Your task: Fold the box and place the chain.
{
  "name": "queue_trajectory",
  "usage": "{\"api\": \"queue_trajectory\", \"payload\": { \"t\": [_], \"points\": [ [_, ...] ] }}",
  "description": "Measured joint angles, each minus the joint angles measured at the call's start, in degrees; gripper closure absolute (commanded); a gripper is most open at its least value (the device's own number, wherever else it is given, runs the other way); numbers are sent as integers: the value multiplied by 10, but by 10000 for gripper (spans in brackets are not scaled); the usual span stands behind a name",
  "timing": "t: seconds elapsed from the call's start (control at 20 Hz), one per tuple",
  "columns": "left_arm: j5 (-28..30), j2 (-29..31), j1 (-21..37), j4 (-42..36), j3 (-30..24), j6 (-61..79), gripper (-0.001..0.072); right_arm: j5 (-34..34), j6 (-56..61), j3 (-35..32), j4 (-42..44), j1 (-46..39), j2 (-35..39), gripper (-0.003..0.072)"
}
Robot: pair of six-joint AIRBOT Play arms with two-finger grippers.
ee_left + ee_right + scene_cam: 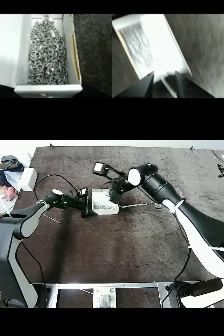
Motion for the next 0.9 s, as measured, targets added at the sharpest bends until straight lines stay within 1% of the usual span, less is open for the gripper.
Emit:
{"api": "queue_trajectory", "payload": {
  "t": [0.1, 0.2, 0.4, 0.55, 0.75, 0.9],
  "points": [
    [0, 0, 0, 0, 0, 0, 243, 36, 3, 0, -8, -40, -4, 364],
    [0, 0, 0, 0, 0, 0, 243, 56, -4, 0, -19, -86, -8, 292],
    [0, 0, 0, 0, 0, 0, 243, 78, -51, 0, -31, -161, -33, 292],
    [0, 0, 0, 0, 0, 0, 243, 85, -81, 0, -57, -186, -62, 292],
    [0, 0, 0, 0, 0, 0, 243, 85, -103, 0, -104, -196, -100, 291],
    [0, 0, 0, 0, 0, 0, 243, 85, -111, 0, -120, -199, -120, 291]
  ]
}}
